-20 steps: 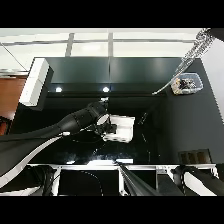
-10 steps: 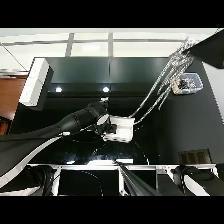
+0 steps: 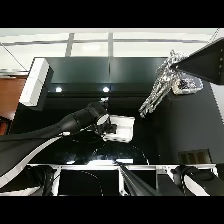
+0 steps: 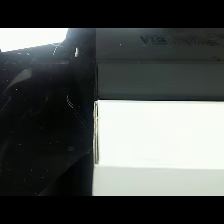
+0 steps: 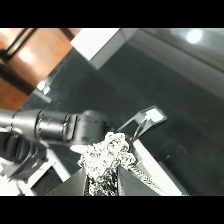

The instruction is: Fold the box and place the chain.

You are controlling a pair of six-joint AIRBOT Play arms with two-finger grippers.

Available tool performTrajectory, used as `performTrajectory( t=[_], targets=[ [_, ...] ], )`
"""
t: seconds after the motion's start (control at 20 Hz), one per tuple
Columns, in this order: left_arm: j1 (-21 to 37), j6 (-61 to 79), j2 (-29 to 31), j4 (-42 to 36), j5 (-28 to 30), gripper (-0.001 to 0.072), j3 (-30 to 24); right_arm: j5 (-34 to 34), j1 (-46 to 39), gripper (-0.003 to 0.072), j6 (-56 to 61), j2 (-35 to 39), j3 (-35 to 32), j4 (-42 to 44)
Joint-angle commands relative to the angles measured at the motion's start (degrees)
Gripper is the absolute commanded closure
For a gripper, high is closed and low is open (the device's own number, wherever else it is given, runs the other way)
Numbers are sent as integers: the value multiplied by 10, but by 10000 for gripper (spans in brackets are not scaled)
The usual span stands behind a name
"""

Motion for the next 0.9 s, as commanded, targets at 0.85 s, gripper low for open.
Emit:
performTrajectory(
  t=[0.85],
  targets=[
    [0, 0, 0, 0, 0, 683, 0, -55, 47, 681, -11, 0, 0, 99]
  ],
)
